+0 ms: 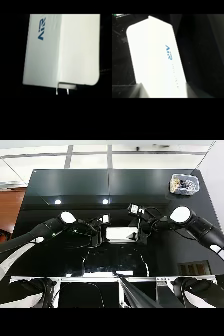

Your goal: Fold the box and place the chain.

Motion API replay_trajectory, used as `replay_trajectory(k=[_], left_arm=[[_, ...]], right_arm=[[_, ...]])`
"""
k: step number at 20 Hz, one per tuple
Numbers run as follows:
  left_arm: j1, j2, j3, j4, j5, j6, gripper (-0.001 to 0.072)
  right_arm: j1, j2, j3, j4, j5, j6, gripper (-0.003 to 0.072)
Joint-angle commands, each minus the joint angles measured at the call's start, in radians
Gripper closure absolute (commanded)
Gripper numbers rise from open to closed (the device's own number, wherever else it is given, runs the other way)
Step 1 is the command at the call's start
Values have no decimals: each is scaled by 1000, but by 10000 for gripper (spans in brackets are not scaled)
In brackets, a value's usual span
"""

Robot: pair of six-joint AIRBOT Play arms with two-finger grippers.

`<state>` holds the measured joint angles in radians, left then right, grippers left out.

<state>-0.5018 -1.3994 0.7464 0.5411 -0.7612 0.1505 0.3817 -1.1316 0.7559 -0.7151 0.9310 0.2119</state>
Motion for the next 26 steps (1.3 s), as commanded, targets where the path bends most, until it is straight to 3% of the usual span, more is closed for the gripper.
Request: replay_trajectory(k=[1,2,11,12,13,26], left_arm=[[-1,-1,1,0,-1,0,272],[-1,-1,1,0,-1,0,272],[-1,-1,1,0,-1,0,272],[-1,-1,1,0,-1,0,273],[-1,-1,1,0,-1,0,272],[-1,-1,1,0,-1,0,273]], right_arm=[[1,-5,-2,-1,1,-11,324],[1,-5,-2,-4,0,-8,446],[1,-6,-2,-11,8,5,466],[1,-6,-2,-22,8,5,548],[1,-6,-2,-26,8,5,562],[4,-8,-2,-54,19,26,541]])
